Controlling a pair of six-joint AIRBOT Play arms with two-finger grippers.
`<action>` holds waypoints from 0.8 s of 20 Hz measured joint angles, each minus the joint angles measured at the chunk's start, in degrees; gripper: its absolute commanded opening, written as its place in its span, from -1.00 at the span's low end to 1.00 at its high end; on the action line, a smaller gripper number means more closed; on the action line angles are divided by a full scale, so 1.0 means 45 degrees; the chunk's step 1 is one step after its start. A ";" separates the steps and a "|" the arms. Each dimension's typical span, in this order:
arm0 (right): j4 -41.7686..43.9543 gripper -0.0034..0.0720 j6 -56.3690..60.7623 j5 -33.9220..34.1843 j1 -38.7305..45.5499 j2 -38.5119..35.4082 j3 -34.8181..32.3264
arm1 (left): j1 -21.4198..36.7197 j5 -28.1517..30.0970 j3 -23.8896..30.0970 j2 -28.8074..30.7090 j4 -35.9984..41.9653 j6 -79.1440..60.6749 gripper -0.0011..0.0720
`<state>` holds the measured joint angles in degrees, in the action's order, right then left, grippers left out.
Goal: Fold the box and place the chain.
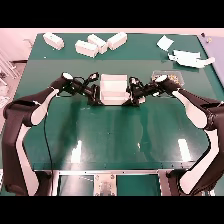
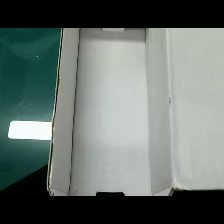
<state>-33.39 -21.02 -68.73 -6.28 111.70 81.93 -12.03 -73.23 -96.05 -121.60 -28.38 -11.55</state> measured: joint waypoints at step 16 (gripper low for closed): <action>-0.0019 0.61 -0.0010 -0.0078 -0.0005 0.0000 0.0000 | 0.0005 -0.0112 -0.0005 -0.0087 0.0233 -0.0131 0.48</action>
<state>-33.47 -21.06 -69.08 -6.31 111.70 81.93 -12.01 -73.73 -96.07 -121.99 -27.33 -12.14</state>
